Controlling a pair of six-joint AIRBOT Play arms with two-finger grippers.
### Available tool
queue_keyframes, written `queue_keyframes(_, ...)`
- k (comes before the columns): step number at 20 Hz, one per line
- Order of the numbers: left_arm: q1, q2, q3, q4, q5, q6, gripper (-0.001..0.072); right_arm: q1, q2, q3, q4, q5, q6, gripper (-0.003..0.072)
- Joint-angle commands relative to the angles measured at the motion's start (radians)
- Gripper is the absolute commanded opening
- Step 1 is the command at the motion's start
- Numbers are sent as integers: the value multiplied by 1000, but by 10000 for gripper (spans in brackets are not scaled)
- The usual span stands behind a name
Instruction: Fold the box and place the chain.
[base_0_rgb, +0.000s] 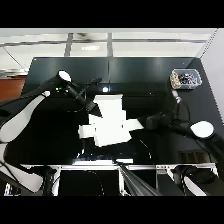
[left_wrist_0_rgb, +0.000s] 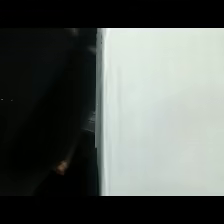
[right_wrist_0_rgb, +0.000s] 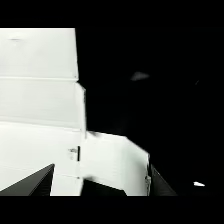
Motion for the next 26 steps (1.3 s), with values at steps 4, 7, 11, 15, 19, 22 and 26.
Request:
queue_keyframes(4,-29,296,-176,-30,251,134,21,-227,1,251,-353,238,-1,684)
queue_keyframes(7,-74,411,-333,-150,415,365,22,-254,1,263,-468,219,-1,685)
queue_keyframes(11,-155,409,-343,-13,494,607,22,-252,1,261,-478,208,-20,684)
queue_keyframes(15,-193,388,-343,77,679,605,24,-238,0,245,-472,238,-187,684)
queue_keyframes(19,-192,338,-343,82,700,607,25,-179,0,184,-408,231,-348,684)
queue_keyframes(22,-193,290,-338,76,705,607,25,-127,0,122,-336,167,-465,684)
queue_keyframes(26,-219,276,-338,68,710,695,23,-70,0,66,-323,84,-481,684)
